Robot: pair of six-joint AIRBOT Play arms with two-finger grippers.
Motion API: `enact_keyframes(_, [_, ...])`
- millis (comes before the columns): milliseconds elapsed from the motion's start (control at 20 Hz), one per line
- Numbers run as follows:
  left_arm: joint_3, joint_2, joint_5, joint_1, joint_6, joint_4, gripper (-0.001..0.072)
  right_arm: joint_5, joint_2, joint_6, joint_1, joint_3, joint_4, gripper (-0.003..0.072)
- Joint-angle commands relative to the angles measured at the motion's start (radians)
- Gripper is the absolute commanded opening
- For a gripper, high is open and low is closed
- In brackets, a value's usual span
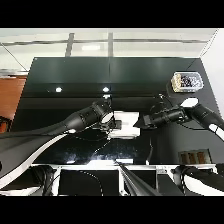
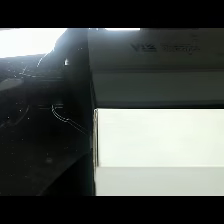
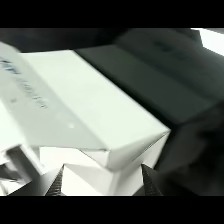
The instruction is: Fold the box and place the chain.
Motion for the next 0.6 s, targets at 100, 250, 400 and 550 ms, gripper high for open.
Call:
enact_keyframes(100, [0.0,0.0,-0.001,0.0,0.0,0.0,0.0029,-0.103,0.008,0.275,0.137,0.08,-0.233,0.0551])
enact_keyframes(250, [0.0,0.0,-0.001,0.0,0.0,0.0,0.0029,-0.144,0.008,0.451,0.224,0.119,-0.349,0.0551])
enact_keyframes(400, [0.0,0.0,-0.001,0.0,0.0,0.0,0.0029,-0.18,0.008,0.694,0.335,0.172,-0.529,0.055])
enact_keyframes(550, [0.0,0.0,-0.001,0.0,0.0,0.0,0.0029,-0.17,0.008,0.933,0.422,0.2,-0.697,0.0511])
